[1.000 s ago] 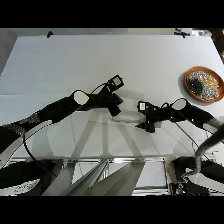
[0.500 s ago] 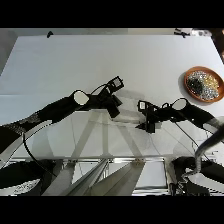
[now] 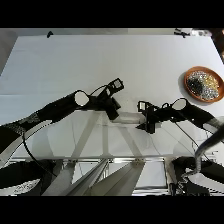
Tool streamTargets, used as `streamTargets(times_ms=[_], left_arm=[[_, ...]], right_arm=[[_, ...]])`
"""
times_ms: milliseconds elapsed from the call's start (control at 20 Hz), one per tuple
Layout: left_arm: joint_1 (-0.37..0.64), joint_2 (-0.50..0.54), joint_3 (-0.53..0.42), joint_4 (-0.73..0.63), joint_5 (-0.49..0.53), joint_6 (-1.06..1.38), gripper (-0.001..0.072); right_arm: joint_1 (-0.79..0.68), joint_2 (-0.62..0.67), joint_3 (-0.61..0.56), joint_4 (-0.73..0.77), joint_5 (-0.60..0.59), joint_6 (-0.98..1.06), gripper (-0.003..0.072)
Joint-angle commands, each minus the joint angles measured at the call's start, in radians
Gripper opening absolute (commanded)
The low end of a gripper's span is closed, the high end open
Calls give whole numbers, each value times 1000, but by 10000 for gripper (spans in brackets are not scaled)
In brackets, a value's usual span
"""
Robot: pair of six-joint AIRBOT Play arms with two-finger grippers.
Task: Fold the box and place the chain.
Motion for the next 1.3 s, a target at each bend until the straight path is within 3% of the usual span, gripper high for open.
streamTargets(times_ms=[0,350,550,650,700,900,950,1050,1150,1250], left_arm=[[0,16,0,55,-79,-46,9],[24,168,0,72,-85,-42,12],[72,269,0,196,-136,-42,39],[105,313,0,312,-241,-42,243],[119,325,0,356,-303,-42,308],[135,305,-1,399,-513,80,357],[132,288,-2,381,-531,146,378],[124,246,-2,357,-526,228,579],[122,198,-2,359,-502,237,649],[121,151,-1,357,-475,250,648]], right_arm=[[1,-1,-1,-75,-1,3,341],[1,-1,-1,-75,2,3,341],[1,-1,-1,-75,2,3,341],[1,-1,-1,-75,2,3,341],[1,-1,-1,-75,2,3,341],[1,-1,-1,-75,2,3,341],[1,-1,-1,-75,2,3,341],[1,-1,-1,-75,2,3,341],[1,-1,-1,-75,2,3,341],[1,-1,-1,-75,2,3,341]])
